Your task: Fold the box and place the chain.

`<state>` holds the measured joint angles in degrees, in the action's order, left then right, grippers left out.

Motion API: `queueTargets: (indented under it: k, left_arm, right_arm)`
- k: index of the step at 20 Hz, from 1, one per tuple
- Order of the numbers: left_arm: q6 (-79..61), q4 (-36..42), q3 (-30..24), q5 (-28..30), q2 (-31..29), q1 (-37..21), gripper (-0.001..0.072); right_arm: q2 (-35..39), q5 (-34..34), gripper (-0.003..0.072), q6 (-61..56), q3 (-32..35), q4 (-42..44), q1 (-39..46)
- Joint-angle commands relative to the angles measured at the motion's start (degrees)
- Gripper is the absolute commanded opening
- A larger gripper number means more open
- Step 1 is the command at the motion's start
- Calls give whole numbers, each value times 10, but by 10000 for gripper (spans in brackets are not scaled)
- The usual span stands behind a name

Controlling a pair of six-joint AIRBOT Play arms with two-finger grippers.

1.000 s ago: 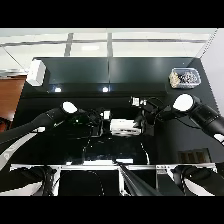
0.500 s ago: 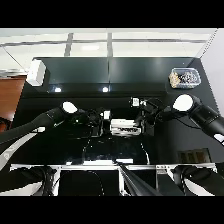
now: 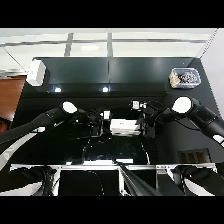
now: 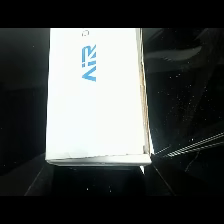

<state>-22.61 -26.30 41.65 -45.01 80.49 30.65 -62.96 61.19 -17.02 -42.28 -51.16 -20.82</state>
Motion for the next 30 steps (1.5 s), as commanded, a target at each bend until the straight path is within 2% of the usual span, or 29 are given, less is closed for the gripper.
queueTargets:
  k: [1,9,10,12,15,19,24,30]
  left_arm:
    - [0,0,0,0,0,0,391]
    - [0,0,0,0,0,0,391]
    - [0,0,0,0,0,0,392]
    - [0,0,0,0,0,0,391]
    - [0,0,0,0,0,0,391]
    - [0,0,0,0,0,0,392]
    - [0,0,0,0,0,0,392]
    - [0,0,0,0,0,0,393]
  right_arm:
    - [1,3,275,-20,0,1,0]
    - [52,67,273,-251,-15,11,0]
    - [52,66,245,-299,-15,23,0]
    - [52,20,10,-423,-4,80,0]
    - [42,-67,16,-523,35,166,0]
    - [2,-128,16,-524,66,183,0]
    - [-30,-128,16,-524,85,157,0]
    - [-28,-123,16,-514,84,153,1]
